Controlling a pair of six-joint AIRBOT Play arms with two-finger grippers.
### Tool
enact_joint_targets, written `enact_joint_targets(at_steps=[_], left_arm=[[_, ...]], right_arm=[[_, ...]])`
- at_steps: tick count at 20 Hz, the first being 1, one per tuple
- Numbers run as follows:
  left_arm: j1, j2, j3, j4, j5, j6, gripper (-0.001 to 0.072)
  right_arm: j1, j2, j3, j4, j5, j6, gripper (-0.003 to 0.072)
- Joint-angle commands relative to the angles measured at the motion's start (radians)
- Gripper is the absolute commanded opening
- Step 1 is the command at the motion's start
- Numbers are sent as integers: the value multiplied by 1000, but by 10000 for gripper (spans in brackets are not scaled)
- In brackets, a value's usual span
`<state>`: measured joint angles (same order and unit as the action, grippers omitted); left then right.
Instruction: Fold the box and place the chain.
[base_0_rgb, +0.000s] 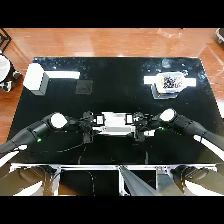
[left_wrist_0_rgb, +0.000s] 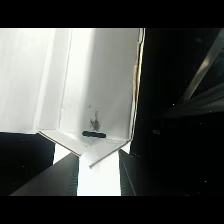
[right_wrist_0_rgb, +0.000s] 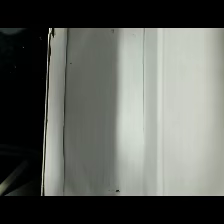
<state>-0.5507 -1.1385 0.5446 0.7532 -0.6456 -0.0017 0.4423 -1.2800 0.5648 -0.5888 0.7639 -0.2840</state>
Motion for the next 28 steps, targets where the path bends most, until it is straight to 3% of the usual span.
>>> enact_joint_targets(at_steps=[1,9,12,22,28], left_arm=[[0,-1,1,-2,15,2,359],[-2,-1,1,10,18,3,370],[-1,0,1,67,14,0,455],[-12,-1,3,46,0,-2,454],[-16,-9,2,42,41,-2,447]], right_arm=[[1,0,0,-2,4,-2,237],[1,0,0,-2,3,-2,237],[1,0,0,-2,3,-2,237],[1,0,0,-2,2,-2,237],[1,0,0,-2,-3,-2,237]])
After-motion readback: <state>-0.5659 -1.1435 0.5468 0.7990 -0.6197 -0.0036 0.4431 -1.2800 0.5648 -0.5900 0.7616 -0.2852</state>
